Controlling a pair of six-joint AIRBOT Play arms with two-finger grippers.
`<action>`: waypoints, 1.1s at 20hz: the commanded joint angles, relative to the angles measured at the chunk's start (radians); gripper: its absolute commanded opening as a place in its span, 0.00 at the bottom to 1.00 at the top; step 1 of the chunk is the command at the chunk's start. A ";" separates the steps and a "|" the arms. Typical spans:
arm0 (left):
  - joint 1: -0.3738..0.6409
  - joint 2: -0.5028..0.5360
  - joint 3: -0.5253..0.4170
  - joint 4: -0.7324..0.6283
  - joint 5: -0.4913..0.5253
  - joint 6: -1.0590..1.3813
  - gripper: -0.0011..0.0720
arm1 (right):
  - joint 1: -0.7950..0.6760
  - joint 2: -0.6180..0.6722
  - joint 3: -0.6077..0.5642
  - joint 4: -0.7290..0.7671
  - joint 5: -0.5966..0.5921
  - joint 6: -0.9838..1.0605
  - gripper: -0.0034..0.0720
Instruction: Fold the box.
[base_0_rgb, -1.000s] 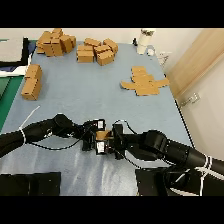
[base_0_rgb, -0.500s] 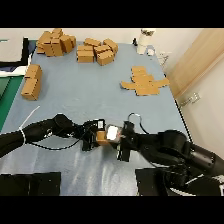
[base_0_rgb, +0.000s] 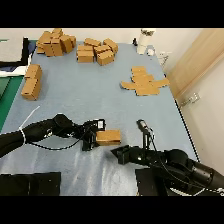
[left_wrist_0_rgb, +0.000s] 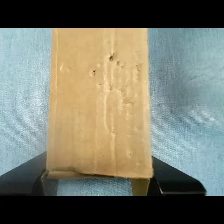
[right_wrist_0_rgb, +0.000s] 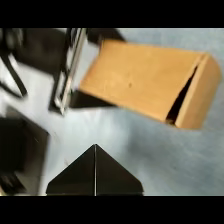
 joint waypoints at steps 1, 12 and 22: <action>0.000 0.000 0.001 0.000 0.000 0.000 0.73 | 0.001 -0.021 -0.082 0.067 0.409 0.211 0.05; 0.000 0.000 0.001 0.000 0.000 0.000 0.73 | 0.002 -0.270 -0.076 -0.352 0.555 0.665 0.05; 0.000 0.000 0.001 0.000 0.000 0.000 0.73 | 0.002 -0.339 -0.076 -0.368 0.576 0.666 0.05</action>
